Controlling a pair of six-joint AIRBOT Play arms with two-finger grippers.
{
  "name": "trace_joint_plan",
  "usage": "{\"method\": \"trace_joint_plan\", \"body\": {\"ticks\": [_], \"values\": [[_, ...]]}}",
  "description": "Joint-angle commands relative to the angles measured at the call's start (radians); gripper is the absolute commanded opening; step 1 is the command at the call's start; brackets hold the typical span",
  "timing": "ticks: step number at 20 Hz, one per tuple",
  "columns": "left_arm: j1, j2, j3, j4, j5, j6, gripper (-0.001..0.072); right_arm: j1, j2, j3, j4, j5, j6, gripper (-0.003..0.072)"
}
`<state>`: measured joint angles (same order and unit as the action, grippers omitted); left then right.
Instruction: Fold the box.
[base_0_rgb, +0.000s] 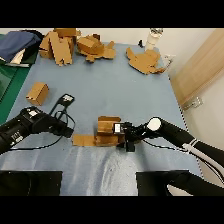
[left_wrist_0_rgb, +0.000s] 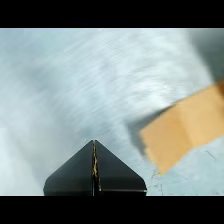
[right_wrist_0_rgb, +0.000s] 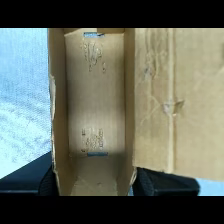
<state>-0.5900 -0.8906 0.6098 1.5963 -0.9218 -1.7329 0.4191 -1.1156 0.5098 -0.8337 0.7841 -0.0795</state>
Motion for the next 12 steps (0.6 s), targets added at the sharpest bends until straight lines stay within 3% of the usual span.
{"method": "trace_joint_plan", "body": {"ticks": [1, 6, 12], "values": [[0.046, 0.023, -0.037, -0.043, -0.055, -0.217, 0.0010, 0.001, -0.001, 0.000, 0.000, 0.000, 0.000, 0.0522], [0.008, -0.032, -0.092, -0.237, 0.110, -0.211, 0.0009, 0.001, -0.001, 0.000, 0.000, 0.000, 0.000, 0.0522], [-0.048, -0.101, -0.098, -0.392, 0.211, -0.136, 0.0009, 0.001, -0.001, 0.000, 0.000, 0.000, 0.000, 0.0522]]}}
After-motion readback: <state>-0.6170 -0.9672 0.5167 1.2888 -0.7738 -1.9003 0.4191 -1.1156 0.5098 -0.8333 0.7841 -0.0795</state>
